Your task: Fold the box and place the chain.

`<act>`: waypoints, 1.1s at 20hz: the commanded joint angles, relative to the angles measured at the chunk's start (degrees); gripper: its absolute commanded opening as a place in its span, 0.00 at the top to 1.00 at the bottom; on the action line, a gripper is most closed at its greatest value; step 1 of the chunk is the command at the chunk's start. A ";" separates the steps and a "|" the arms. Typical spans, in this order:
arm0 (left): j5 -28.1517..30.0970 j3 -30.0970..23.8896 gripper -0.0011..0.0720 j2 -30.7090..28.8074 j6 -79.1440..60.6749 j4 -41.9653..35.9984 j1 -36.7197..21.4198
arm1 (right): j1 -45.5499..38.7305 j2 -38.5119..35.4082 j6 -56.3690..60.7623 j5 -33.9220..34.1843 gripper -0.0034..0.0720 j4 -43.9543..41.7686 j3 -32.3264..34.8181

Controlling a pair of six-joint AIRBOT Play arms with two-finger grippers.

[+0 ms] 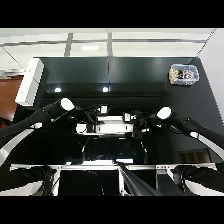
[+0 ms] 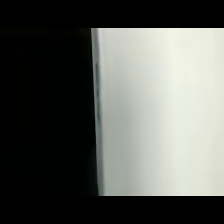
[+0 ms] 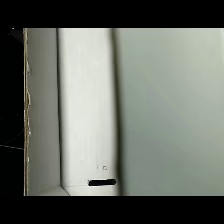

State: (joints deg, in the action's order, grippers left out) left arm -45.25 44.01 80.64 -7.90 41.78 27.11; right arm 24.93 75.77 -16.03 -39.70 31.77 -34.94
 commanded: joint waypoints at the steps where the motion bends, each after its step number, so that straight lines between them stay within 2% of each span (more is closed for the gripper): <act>1: 0.00 0.07 0.95 0.00 0.09 0.00 0.02 | 0.07 0.02 0.02 0.04 0.08 0.22 0.00; 14: -0.24 0.07 0.95 0.00 0.79 0.00 0.02 | 0.02 0.02 0.48 0.11 0.08 0.44 0.00; 16: -0.24 0.07 0.95 0.00 0.83 0.00 0.02 | 0.02 0.02 0.44 -0.17 0.33 0.98 0.00; 17: -0.24 0.07 0.94 -0.02 0.85 0.00 0.02 | 0.07 0.02 0.42 -0.37 0.33 1.40 0.02; 18: -0.24 0.07 0.85 -0.11 0.87 0.00 0.02 | 0.07 0.02 0.44 -0.39 0.33 1.46 0.02; 19: -0.24 0.07 0.69 -0.28 0.87 0.00 0.02 | 0.07 0.02 0.46 -0.39 0.33 1.46 0.02; 22: -0.59 0.13 0.09 -2.97 5.11 0.57 -0.70 | 0.07 0.02 0.63 -0.33 0.33 1.44 0.02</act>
State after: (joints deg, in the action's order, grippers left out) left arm -45.63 44.05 79.42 -6.17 41.82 26.89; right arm 24.97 75.75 -15.57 -39.81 32.93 -34.96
